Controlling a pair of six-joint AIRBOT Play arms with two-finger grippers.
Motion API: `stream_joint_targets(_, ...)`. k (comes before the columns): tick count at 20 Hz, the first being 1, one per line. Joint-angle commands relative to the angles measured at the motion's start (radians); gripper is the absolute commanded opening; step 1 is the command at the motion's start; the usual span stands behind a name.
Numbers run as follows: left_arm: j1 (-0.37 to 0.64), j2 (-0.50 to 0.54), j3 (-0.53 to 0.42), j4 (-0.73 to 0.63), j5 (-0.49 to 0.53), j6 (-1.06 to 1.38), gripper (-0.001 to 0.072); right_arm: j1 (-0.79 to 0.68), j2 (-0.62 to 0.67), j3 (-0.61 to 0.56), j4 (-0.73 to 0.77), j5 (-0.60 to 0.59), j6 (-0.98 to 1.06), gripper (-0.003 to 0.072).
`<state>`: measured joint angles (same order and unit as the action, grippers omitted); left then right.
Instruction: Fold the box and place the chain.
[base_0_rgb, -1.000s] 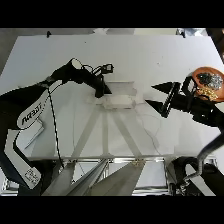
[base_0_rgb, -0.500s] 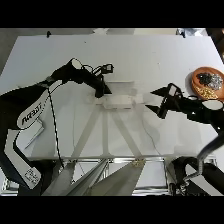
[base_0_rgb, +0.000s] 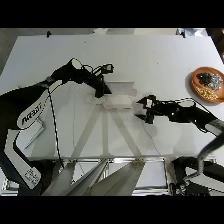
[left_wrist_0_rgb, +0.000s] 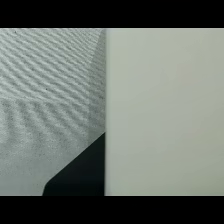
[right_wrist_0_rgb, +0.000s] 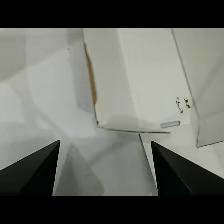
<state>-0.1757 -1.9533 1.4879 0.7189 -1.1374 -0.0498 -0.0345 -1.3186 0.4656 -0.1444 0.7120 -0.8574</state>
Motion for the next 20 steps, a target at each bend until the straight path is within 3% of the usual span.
stream_joint_targets(1,0.0,0.0,0.0,0.0,0.0,0.0,0.0009,0.01,-0.051,0.013,0.221,-0.031,-0.105,0.0631)
stream_joint_targets(4,0.0,0.0,0.0,0.0,0.0,0.0,0.0009,0.01,-0.051,0.055,0.288,-0.053,-0.116,0.0631)
stream_joint_targets(16,0.0,0.0,0.0,0.0,0.0,0.0,0.0009,0.009,-0.084,0.166,0.262,-0.076,-0.047,0.0631)
stream_joint_targets(20,-0.001,0.0,0.0,0.0,0.0,0.0,0.0009,-0.019,-0.167,0.286,-0.005,-0.004,0.195,0.0631)
